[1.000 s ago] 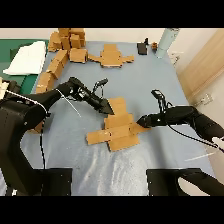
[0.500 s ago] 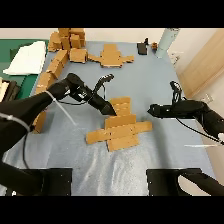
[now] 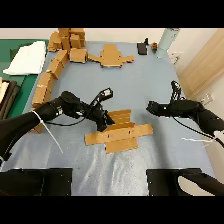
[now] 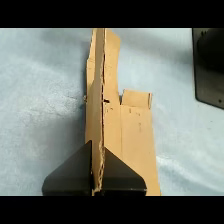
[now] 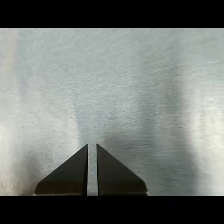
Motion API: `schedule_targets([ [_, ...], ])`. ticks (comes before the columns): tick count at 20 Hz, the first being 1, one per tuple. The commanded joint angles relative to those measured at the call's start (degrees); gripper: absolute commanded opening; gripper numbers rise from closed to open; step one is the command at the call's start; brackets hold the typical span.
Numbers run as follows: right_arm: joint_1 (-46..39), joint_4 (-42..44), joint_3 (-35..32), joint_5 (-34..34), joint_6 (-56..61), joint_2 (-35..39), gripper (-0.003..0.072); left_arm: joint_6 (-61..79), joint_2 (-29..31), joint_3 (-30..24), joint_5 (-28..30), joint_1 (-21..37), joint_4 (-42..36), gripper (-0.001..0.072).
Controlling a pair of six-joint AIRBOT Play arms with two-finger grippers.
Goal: Fold the box.
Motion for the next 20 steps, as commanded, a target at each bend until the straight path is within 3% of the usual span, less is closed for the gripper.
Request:
schedule_targets([
  [1,2.5,0.2,0.0,2.1,0.6,-1.6,0.0079,6.8,0.5,-1.6,3.8,-1.4,-0.8,0.0011],
  [4,3.1,0.2,0.0,2.6,0.6,-2.0,0.0074,7.4,0.5,-1.6,3.0,-1.4,-0.8,0.0011],
  [5,3.1,0.0,0.0,2.7,0.6,-2.0,0.0004,7.6,0.5,-1.6,2.6,-1.4,-0.8,0.0011],
  [20,3.1,0.0,0.0,4.3,0.6,-2.0,0.0004,8.5,-0.9,-0.7,1.2,-3.4,-0.3,0.0012],
])
